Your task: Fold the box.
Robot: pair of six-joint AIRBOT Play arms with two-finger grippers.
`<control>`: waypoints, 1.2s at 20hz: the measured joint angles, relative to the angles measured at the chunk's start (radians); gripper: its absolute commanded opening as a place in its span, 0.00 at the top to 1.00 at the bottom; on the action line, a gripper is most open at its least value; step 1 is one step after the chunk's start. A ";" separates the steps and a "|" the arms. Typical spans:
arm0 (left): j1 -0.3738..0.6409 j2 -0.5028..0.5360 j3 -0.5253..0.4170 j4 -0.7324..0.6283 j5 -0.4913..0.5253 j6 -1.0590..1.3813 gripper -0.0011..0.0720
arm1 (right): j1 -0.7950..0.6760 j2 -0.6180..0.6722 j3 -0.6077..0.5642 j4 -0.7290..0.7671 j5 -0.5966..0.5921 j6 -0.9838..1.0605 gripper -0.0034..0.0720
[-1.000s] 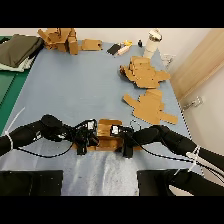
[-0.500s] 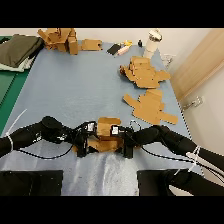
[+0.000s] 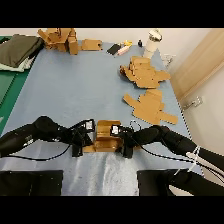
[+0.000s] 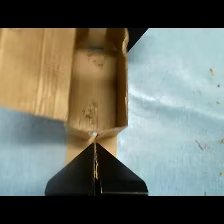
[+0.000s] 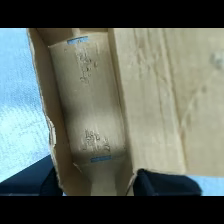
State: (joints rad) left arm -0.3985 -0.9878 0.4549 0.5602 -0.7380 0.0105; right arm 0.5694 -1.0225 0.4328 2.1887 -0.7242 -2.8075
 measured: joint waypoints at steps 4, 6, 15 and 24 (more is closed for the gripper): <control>0.005 0.157 0.002 0.337 0.012 -0.547 0.97 | 0.000 0.000 0.000 -0.001 0.000 -0.002 0.32; 0.035 0.215 0.003 0.529 -0.007 -0.927 0.97 | 0.000 0.000 0.000 -0.001 0.000 -0.002 0.32; 0.117 0.148 -0.055 0.471 -0.140 -1.450 0.97 | 0.000 0.000 0.000 -0.002 0.001 -0.002 0.32; -0.035 0.071 -0.066 0.312 0.027 -1.462 0.97 | 0.000 0.000 0.000 -0.003 0.001 -0.003 0.32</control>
